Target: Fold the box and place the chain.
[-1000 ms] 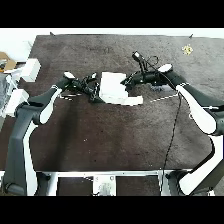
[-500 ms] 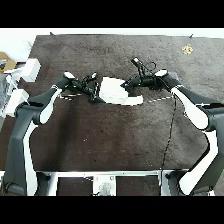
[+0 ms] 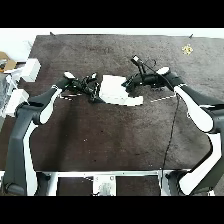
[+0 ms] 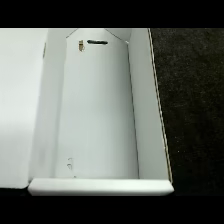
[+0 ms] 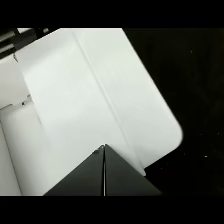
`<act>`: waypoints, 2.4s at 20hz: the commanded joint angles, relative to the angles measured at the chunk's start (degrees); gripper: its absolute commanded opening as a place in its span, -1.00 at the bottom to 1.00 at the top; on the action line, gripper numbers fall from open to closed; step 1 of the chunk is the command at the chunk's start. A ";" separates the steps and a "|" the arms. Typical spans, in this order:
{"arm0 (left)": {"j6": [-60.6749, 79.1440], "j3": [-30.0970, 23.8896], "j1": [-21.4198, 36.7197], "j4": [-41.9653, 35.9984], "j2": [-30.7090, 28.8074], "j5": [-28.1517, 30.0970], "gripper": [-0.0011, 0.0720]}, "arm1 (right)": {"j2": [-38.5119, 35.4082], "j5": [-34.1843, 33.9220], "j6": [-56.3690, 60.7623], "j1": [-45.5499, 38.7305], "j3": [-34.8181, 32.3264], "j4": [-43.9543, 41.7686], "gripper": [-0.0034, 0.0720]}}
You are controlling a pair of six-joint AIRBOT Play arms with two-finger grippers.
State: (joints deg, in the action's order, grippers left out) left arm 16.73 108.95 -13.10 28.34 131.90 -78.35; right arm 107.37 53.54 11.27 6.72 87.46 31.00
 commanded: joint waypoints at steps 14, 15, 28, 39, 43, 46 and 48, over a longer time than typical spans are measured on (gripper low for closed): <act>-0.20 0.04 0.04 -0.11 0.00 -0.07 0.15 | -25.00 -6.43 -4.02 0.72 -25.18 21.31 0.41; -0.20 0.04 0.04 -0.11 0.00 -0.09 0.15 | -22.38 -6.05 -6.25 0.72 -24.35 18.64 0.42; -0.17 0.04 0.04 -0.11 0.00 -0.09 0.14 | -5.53 -0.46 -17.77 0.72 -12.98 8.50 -0.04; -0.17 0.04 0.07 -0.11 0.00 -0.07 0.14 | -4.70 -5.25 -19.28 4.92 -12.85 5.66 -0.36; -0.17 0.04 0.04 -0.11 0.00 -0.07 0.14 | -3.78 -5.95 -20.96 5.49 -12.85 3.32 -0.36; -0.17 0.04 0.04 -0.11 0.00 -0.09 0.14 | -3.21 -5.84 -20.96 5.49 -12.87 3.67 -0.33; -0.17 0.04 0.04 -0.11 0.00 -0.09 0.14 | -3.19 -5.81 -20.98 5.49 -12.87 3.72 0.26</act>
State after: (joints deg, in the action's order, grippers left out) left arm 16.58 108.95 -13.10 28.23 131.90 -78.43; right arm 103.92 48.27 -9.50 12.10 74.59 34.76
